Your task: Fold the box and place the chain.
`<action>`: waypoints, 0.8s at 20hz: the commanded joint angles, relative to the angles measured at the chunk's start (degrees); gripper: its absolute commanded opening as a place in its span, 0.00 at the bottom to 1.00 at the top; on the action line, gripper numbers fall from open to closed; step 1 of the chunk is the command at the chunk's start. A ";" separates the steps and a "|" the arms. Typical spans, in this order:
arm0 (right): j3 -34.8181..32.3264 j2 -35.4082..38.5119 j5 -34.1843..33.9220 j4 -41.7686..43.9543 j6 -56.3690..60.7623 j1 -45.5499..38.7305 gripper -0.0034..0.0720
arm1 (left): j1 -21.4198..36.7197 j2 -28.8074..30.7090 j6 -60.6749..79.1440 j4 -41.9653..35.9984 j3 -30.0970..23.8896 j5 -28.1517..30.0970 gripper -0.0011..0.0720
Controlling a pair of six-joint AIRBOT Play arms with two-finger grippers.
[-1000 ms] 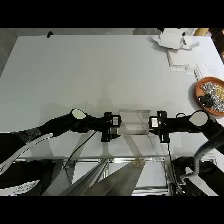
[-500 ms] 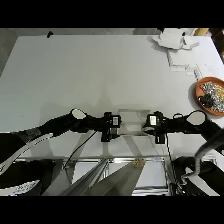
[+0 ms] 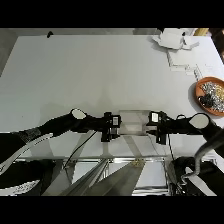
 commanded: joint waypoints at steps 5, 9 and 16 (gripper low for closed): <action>0.11 13.79 5.60 1.57 25.46 -14.91 0.07 | 0.00 0.04 0.02 0.00 -0.02 0.04 0.39; 0.11 8.92 -0.81 -1.40 46.82 -20.79 0.07 | 0.00 0.04 0.00 0.00 -0.02 0.04 0.39; 0.11 -7.06 0.74 -6.78 56.72 -23.45 0.07 | 0.00 0.04 0.02 0.00 -0.02 0.07 0.39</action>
